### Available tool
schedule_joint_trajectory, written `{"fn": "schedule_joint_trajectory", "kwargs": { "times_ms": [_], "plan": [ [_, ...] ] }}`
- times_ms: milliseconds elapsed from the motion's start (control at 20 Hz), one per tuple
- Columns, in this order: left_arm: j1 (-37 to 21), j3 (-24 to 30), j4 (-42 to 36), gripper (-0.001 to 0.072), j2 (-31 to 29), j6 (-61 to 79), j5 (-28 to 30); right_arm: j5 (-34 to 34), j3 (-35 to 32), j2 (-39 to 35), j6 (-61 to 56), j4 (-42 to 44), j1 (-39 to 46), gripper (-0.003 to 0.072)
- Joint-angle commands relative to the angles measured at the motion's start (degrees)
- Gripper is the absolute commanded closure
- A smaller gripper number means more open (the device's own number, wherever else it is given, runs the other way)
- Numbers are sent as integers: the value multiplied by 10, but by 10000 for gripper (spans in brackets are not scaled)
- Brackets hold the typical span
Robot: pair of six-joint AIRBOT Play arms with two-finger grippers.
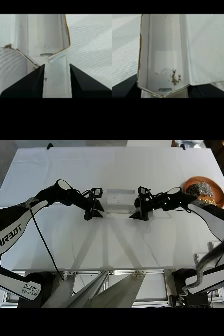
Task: Fold the box and place the chain.
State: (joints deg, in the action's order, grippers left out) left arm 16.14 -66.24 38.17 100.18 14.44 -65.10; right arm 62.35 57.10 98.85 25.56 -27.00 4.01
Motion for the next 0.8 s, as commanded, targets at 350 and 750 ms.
{"fn": "schedule_joint_trajectory", "kwargs": {
  "times_ms": [350, 750],
  "plan": [
    [-30, 0, 11, 248, 0, 8, -7, 0, 0, 0, 0, 0, 0, 148],
    [-10, 0, -53, 294, 0, 74, -13, 0, 0, 0, 0, 0, 0, 148]
  ]
}}
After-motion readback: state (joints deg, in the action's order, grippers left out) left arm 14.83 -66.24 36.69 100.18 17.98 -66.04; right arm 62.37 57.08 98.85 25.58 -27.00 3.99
